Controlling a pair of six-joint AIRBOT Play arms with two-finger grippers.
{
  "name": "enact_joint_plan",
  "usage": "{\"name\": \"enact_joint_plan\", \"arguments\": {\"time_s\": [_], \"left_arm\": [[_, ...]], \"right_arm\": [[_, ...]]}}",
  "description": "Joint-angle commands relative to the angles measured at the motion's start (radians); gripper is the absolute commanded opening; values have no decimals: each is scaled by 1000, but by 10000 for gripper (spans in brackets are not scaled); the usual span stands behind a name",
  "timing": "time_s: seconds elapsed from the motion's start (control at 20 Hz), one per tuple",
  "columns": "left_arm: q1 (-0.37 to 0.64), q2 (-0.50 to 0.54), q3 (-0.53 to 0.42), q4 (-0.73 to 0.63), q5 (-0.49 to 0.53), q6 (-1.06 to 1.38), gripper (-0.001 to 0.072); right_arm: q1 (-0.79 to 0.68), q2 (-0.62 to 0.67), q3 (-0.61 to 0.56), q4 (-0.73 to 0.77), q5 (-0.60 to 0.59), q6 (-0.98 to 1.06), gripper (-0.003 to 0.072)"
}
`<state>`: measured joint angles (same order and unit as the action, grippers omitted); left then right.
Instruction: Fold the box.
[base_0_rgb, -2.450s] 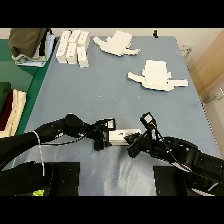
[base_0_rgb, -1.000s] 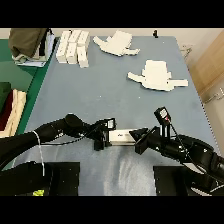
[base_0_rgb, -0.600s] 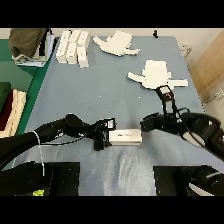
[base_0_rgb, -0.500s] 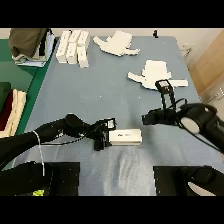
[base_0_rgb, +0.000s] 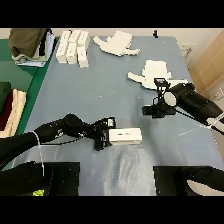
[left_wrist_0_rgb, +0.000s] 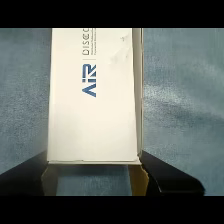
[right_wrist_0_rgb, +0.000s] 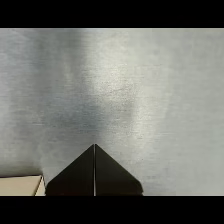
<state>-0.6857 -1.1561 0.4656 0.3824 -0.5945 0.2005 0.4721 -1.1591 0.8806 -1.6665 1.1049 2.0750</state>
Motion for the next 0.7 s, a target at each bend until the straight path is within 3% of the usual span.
{"name": "enact_joint_plan", "arguments": {"time_s": [0.0, 0.15, 0.35, 0.5, 0.65], "left_arm": [[2, 40, 1, 4, -1, -90, 470], [2, 122, 1, 36, 55, -175, 470], [96, 208, 1, 345, 262, -620, 470], [341, 198, 35, 519, 270, -875, 470], [621, 115, 140, 535, 268, -905, 470]], "right_arm": [[-5, -20, 9, -10, 12, 62, 4], [-5, -20, 9, -37, 12, 77, 4], [-5, -20, 9, -49, 12, 84, 4], [-5, -20, 9, -51, 12, 84, 4], [-5, -20, 9, -55, 11, 84, 4]]}}
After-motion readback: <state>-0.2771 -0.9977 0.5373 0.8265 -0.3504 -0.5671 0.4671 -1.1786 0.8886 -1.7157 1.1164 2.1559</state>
